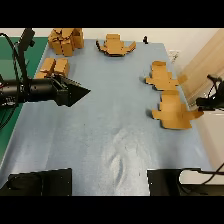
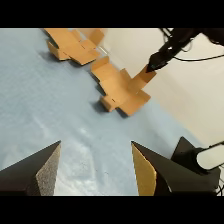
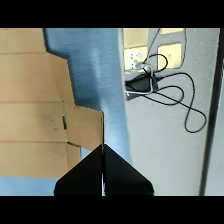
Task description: Fold the box.
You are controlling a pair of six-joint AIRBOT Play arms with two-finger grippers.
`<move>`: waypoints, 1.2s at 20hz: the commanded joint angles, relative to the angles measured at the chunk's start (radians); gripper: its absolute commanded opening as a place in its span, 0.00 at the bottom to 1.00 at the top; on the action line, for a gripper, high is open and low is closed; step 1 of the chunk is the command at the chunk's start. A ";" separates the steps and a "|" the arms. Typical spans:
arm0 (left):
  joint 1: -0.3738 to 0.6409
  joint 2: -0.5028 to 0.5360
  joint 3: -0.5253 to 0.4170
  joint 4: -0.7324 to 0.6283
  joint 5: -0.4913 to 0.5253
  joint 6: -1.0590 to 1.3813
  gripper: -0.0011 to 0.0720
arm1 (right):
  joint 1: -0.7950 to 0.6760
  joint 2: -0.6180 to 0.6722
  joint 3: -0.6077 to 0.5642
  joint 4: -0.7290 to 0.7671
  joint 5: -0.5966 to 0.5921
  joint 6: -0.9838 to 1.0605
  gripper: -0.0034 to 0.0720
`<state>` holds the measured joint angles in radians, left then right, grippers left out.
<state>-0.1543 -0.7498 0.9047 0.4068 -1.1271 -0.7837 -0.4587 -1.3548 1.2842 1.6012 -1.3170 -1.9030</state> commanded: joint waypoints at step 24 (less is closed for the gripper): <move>0.183 -0.686 0.019 -0.165 -0.145 0.454 0.90 | 0.835 0.312 -0.820 0.667 0.936 -0.289 0.05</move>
<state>0.0647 -1.3167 0.9115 0.3279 -1.2430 -0.4808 0.3439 -0.9863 0.4957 2.2669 -0.4877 -2.1197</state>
